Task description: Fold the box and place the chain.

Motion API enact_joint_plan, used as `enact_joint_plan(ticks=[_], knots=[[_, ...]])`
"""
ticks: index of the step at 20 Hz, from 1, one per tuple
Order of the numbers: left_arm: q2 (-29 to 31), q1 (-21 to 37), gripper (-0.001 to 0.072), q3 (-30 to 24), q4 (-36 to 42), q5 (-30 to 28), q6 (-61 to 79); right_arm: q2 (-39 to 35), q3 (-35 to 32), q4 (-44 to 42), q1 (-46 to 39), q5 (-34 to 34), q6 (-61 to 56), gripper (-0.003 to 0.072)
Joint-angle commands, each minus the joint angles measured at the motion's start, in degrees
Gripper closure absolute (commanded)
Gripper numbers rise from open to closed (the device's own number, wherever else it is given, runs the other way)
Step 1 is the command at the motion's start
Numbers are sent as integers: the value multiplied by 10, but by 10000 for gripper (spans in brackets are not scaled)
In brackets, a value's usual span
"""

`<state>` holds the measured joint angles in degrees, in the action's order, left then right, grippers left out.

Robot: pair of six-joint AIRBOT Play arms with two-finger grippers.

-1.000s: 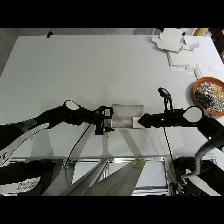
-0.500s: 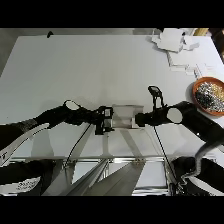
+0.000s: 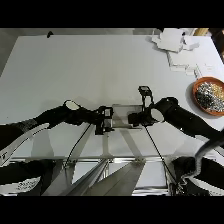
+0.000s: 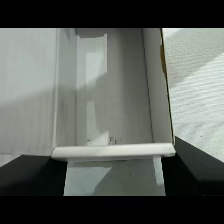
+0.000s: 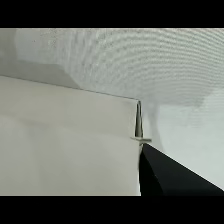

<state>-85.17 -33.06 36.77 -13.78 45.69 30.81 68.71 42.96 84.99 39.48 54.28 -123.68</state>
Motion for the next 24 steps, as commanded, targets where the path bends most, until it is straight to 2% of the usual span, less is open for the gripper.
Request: enact_joint_plan(ticks=[1, 3, 4, 6, 8, 12, 14, 15, 16, 17, 24], knots=[[0, 0, 431, 0, 0, 0, 0, 25, 12, 21, 16, 9, -43, 333], [0, 0, 431, 0, 0, 0, 0, 33, 12, 21, 16, 15, -56, 392], [0, 0, 431, 0, 0, 0, 0, 36, 12, 21, 16, 17, -56, 393], [0, 0, 431, 0, 0, 0, 0, 38, 12, 23, 16, 17, -55, 461], [0, 0, 431, 0, 0, 0, 0, 39, 12, 23, 16, 17, -55, 469], [0, 0, 431, 0, 0, 0, 0, 44, 12, 22, 16, 26, -55, 651], [0, 0, 431, 0, 0, 0, 0, 44, 12, 23, 16, 30, -54, 649], [0, 0, 431, 0, 0, 0, 0, 44, 12, 23, 16, 30, -53, 608], [0, 0, 431, 0, 0, 0, 0, 43, 12, 23, 16, 30, -53, 496], [0, 0, 431, 0, 0, 0, 0, 42, 12, 23, 16, 30, -53, 434], [0, 0, 431, 0, 0, 0, 0, 2, 12, 49, 16, 41, -48, 430]])
